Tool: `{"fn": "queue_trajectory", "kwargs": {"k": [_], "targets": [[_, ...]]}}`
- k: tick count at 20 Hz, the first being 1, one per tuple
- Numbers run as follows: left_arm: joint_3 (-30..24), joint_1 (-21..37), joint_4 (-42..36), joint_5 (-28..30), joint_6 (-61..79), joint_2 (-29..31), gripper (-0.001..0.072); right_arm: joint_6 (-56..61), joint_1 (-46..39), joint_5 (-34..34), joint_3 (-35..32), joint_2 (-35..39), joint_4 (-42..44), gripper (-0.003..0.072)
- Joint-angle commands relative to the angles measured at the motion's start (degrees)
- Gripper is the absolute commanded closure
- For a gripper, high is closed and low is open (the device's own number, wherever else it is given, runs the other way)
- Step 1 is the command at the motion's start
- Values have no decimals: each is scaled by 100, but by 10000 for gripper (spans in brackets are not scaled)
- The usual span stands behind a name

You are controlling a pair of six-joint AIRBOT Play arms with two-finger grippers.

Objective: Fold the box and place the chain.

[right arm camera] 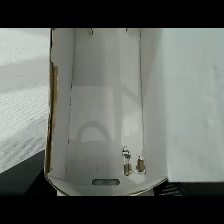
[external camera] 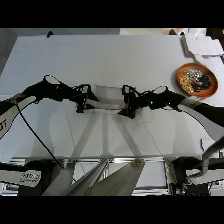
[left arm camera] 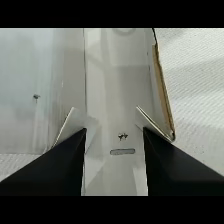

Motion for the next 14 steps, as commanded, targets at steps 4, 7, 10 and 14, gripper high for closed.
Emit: {"fn": "queue_trajectory", "kwargs": {"k": [4,7,10,14], "targets": [[-4,9,-9,22,-94,94,698,2,0,9,7,-2,13,170],[-4,37,136,70,-951,428,698,4,0,9,7,-2,13,170],[-4,262,490,33,-1814,1034,699,4,0,9,7,-2,13,170],[-7,850,1069,101,-3781,2015,704,4,0,9,7,-2,13,170]]}}
